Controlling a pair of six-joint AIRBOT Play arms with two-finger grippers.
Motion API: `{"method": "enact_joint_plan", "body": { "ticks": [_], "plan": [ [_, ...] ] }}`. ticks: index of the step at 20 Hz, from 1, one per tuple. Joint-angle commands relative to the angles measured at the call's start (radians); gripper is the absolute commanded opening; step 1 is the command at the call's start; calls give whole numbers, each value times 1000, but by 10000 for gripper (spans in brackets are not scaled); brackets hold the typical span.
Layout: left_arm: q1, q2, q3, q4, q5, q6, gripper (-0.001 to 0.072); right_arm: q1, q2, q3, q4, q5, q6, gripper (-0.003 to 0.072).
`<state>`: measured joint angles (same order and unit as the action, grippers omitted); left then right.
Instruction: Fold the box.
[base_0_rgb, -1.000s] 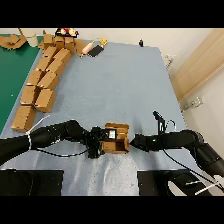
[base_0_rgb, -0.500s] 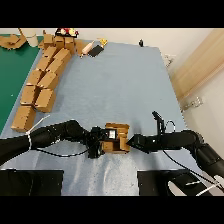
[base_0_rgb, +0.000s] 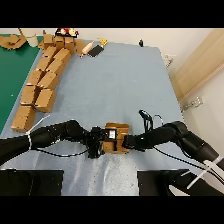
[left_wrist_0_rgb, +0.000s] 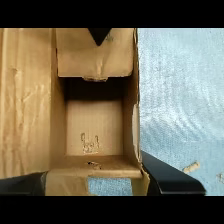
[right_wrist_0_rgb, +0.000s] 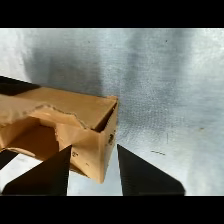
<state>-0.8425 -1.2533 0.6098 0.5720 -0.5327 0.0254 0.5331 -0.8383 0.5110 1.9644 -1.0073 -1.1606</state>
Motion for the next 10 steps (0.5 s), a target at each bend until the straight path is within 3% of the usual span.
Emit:
{"method": "enact_joint_plan", "body": {
  "ticks": [1, 10],
  "plan": [
    [1, 0, 0, 0, 1, 0, 509, 120, -84, 85, -220, -53, 188, 401],
    [0, 0, 0, 0, 1, 0, 510, 261, -269, 168, -296, -71, 373, 400]
  ]
}}
